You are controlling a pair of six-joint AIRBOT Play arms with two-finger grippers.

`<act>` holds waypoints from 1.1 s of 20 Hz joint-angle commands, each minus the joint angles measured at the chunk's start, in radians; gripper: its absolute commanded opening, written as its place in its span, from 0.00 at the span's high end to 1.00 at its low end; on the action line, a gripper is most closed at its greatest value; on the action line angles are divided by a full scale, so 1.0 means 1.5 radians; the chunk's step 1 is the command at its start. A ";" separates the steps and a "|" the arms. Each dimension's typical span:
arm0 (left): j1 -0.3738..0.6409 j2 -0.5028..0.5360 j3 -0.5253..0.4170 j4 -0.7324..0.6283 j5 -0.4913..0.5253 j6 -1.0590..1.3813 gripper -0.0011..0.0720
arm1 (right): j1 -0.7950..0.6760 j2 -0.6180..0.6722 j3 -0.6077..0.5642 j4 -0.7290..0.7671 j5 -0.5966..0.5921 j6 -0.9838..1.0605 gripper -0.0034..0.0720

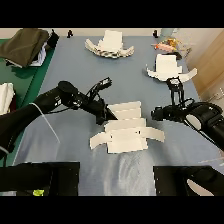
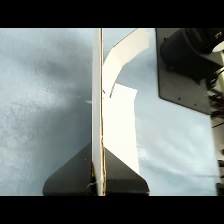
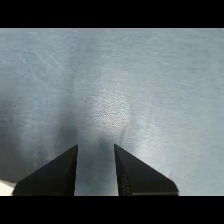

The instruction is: Fold the box.

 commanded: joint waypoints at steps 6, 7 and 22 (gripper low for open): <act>-0.061 0.194 -0.149 0.076 0.235 0.073 0.97 | 0.000 0.001 0.005 -0.055 -0.002 0.069 0.49; -0.069 0.216 -0.168 0.092 0.269 0.073 0.97 | 0.000 0.001 0.005 -0.060 -0.007 0.076 0.49; -0.205 0.242 -0.299 0.092 0.434 0.066 0.97 | 0.000 0.001 0.005 -0.061 -0.044 0.097 0.49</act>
